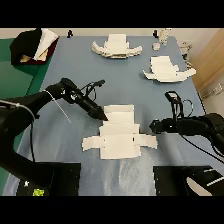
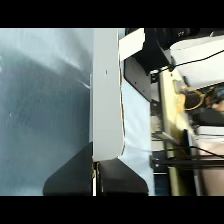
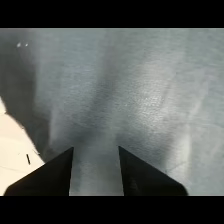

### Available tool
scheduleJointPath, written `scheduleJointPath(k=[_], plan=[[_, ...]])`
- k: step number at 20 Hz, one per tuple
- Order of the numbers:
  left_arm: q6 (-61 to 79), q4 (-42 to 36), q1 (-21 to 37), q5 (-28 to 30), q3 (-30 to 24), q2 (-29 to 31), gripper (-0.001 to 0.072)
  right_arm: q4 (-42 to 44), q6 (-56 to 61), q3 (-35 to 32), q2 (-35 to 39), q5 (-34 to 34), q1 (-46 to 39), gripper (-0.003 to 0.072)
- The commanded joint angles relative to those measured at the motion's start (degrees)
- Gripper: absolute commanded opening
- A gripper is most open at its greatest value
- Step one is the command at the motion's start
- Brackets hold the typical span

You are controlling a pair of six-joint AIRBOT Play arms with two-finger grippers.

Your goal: Fold the box.

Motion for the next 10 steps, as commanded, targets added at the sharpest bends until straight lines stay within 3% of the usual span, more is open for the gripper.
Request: scheduleJointPath(k=[1,2,4,5,6,10], plan=[[5.4,0.5,-1.7,6.3,-1.0,6.6,0.0009,-9.9,12.6,0.8,0.1,0.1,0.0,0.0372],[6.0,1.5,-2.3,9.1,-2.1,9.2,0.0009,-10.9,14.3,0.8,0.1,0.1,0.0,0.0291],[7.0,3.3,-3.5,15.0,-5.8,14.7,0.0009,-12.4,18.1,0.8,0.1,0.1,0.0,0.0257],[8.3,3.4,-4.3,18.4,-8.4,17.8,0.0009,-13.5,20.2,0.8,0.1,0.1,0.0,0.0139],[9.8,3.4,-5.2,21.8,-11.2,21.0,0.0009,-14.7,21.8,0.8,0.1,0.3,0.0,0.0084],[13.7,3.3,-10.0,33.2,-21.3,32.2,0.0010,-18.6,26.9,0.8,0.1,3.1,0.0,0.0084]])
